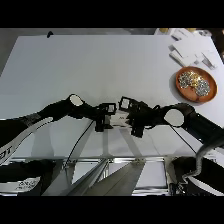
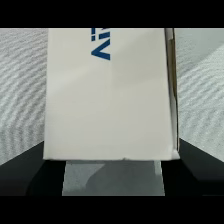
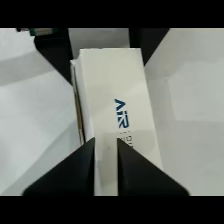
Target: Fold the box and place the chain.
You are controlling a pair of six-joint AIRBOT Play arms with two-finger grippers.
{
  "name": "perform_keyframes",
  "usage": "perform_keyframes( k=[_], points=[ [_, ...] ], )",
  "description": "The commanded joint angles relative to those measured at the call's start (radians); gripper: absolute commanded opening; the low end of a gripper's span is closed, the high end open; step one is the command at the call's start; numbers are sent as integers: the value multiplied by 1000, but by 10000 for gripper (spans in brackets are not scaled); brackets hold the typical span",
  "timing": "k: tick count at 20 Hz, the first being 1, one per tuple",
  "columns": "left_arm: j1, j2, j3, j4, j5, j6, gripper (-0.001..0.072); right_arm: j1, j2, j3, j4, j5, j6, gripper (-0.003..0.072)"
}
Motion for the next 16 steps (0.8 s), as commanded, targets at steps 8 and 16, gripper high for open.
perform_keyframes(
  k=[8, 16],
  points=[
    [0, 1, 0, 0, 0, 0, 150, -27, -82, 0, 93, 72, -42, 18],
    [0, 1, 0, 0, 0, 0, 150, -27, -87, -63, 93, -4, -52, 18]
  ],
)
